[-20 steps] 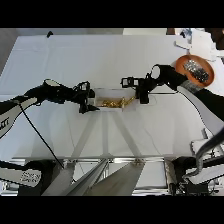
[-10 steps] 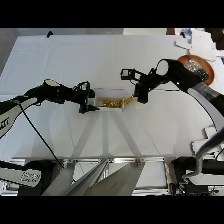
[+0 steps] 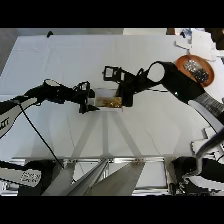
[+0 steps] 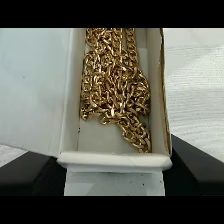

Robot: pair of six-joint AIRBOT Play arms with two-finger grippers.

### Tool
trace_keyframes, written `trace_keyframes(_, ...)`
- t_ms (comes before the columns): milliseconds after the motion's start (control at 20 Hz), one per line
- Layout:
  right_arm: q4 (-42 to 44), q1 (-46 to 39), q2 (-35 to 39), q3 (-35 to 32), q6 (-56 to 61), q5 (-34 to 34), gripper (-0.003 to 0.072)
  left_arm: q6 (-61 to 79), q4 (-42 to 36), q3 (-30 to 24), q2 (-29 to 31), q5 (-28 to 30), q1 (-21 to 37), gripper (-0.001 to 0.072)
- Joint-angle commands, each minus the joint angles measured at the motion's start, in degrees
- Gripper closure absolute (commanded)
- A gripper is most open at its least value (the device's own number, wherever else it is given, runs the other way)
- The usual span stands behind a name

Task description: Fold the box and place the chain.

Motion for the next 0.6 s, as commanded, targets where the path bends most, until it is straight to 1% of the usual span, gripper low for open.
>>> trace_keyframes(0,0.3,5.0,0.2,0.1,0.2,-8.6,0.0673,0.0,0.0,0.0,0.0,0.0,0.0,0.0315)
trace_keyframes(100,-1.7,5.9,-0.4,0.1,2.4,-9.5,0.0672,0.0,0.0,0.0,0.0,0.0,0.0,0.0315)
trace_keyframes(200,-4.9,5.8,-1.4,0.0,9.8,-9.3,0.0669,0.0,0.0,0.0,0.0,0.0,0.0,0.0315)
trace_keyframes(250,-7.0,5.9,-1.7,0.0,14.0,-9.1,0.0583,0.0,0.0,0.0,0.0,0.0,0.0,0.0315)
trace_keyframes(300,-8.0,5.8,-1.7,0.1,16.8,-8.8,0.0358,0.0,0.0,0.0,0.0,0.0,0.0,0.0315)
trace_keyframes(350,-7.8,5.9,-1.7,0.1,17.5,-8.0,0.0272,0.0,0.0,0.0,0.0,0.0,0.0,0.0315)
trace_keyframes(450,-7.4,5.9,-1.7,0.1,17.6,-5.1,0.0273,0.0,0.0,0.0,0.0,0.0,0.0,0.0315)
trace_keyframes(550,-7.1,5.5,-1.7,1.3,17.6,-0.4,0.0276,0.0,0.0,0.0,0.0,0.0,0.0,0.0315)
